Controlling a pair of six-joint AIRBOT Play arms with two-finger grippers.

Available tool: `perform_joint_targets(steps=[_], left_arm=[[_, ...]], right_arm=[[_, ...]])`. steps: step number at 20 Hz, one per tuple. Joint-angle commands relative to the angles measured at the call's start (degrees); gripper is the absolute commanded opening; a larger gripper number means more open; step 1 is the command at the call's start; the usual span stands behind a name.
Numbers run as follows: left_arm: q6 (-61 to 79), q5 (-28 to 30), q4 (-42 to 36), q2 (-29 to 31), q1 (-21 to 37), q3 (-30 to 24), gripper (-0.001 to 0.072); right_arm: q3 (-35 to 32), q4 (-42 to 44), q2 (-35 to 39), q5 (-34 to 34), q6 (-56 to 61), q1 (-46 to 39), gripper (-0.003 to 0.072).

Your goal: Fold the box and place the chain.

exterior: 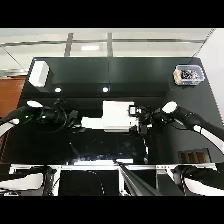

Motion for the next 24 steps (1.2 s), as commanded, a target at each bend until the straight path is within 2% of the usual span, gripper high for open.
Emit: perform_joint_targets(steps=[1,3,7,8,9,10,11,16,24], left_arm=[[2.86,-2.75,-1.95,-4.33,-3.72,3.43,0.0028],[3.82,-3.76,-2.60,-6.05,-4.83,5.29,0.0028],[8.76,-10.93,-4.70,-8.07,-6.21,8.87,0.0033],[9.40,-13.33,-4.70,-8.07,-6.32,9.68,0.0071],[10.03,-15.56,-4.68,-8.07,-6.32,10.51,0.0221],[10.05,-17.31,-4.63,-8.04,-6.29,11.30,0.0462],[10.03,-18.05,-4.61,-8.04,-6.32,11.91,0.0545],[7.15,-14.78,-3.93,-7.98,-9.20,14.78,0.0545],[-6.82,-1.88,0.22,-1.18,-17.09,16.46,0.0536]], right_arm=[[0.00,0.02,0.00,0.02,0.02,0.02,0.0203],[0.00,0.02,0.00,0.02,0.02,0.02,0.0203],[0.00,0.02,0.00,0.02,0.02,0.02,0.0203],[0.00,0.02,0.00,0.02,0.02,0.02,0.0203],[0.00,0.02,0.00,0.02,0.02,0.02,0.0203],[0.02,0.02,0.00,0.02,0.02,0.02,0.0203],[0.00,0.02,0.00,0.02,0.02,0.02,0.0203],[0.00,0.02,0.00,0.02,0.02,0.02,0.0203],[0.00,0.04,0.00,0.00,0.04,0.02,0.0203]])
